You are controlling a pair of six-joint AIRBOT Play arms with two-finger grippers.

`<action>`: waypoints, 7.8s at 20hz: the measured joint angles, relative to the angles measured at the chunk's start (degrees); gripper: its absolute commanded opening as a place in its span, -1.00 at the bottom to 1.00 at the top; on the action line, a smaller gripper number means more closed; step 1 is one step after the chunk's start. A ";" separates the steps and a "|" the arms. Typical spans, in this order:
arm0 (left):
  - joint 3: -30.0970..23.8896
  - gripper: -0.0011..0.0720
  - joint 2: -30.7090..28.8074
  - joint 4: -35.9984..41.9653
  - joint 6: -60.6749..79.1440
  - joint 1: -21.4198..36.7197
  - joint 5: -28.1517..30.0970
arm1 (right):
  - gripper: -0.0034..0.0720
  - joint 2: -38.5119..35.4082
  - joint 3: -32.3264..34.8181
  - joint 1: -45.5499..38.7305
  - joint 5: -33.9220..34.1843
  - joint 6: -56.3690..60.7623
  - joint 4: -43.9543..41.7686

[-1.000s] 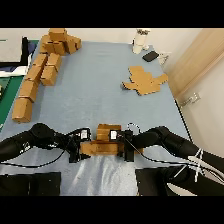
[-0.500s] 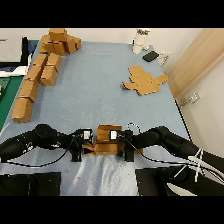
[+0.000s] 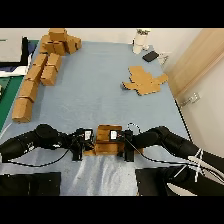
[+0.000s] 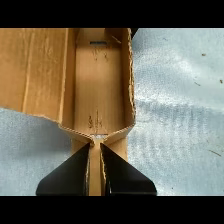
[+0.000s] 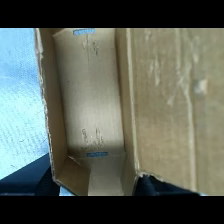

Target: Fold the box.

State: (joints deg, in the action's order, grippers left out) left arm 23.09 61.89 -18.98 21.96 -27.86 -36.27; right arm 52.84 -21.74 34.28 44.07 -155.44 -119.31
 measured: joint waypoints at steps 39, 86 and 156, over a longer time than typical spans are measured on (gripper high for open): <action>0.50 -0.94 -3.72 -5.97 -19.98 -2.47 4.92 | 0.52 -0.02 0.00 0.00 0.02 0.02 -0.02; 5.57 -0.93 -10.84 -25.40 -109.79 -6.08 -2.51 | 0.52 -0.02 0.00 0.00 0.00 0.02 0.00; 34.99 0.36 19.69 -69.11 -165.76 -32.59 -19.15 | 0.52 -0.04 0.00 0.02 0.09 -0.13 0.07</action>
State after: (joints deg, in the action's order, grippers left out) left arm 58.08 81.58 -88.09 -143.81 -60.45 -55.42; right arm 52.80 -21.74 34.30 44.16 -155.57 -119.24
